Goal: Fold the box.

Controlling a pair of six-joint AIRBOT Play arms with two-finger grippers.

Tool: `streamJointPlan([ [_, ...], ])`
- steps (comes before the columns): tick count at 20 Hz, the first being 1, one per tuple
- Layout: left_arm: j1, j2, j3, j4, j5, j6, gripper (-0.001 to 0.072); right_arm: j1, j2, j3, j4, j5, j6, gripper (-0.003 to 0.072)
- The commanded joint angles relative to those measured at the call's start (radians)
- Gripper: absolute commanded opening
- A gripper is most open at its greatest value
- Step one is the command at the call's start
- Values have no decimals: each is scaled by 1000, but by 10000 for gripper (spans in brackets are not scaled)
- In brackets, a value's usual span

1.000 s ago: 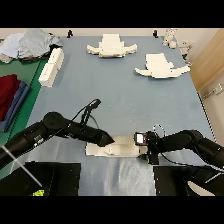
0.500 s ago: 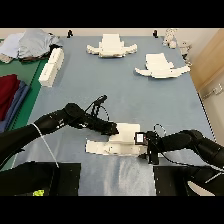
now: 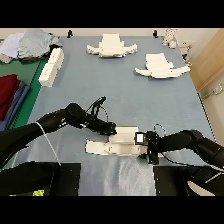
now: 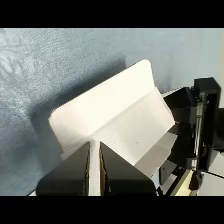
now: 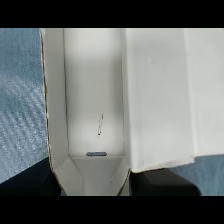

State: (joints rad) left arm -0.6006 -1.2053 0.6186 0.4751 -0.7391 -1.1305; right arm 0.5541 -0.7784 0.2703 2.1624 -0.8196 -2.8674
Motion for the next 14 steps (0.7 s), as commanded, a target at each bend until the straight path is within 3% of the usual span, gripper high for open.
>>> streamJointPlan([
  [1,2,3,17,11,-22,6,114,0,1,0,-1,0,1,518],
  [4,39,65,84,16,-120,110,114,0,1,0,-1,0,1,517],
  [8,97,231,125,166,-286,158,114,0,1,0,-1,0,1,517],
  [11,61,362,124,352,-383,219,114,0,1,0,-1,0,1,518],
  [14,-14,455,114,507,-414,324,115,0,1,0,-2,0,1,518],
])
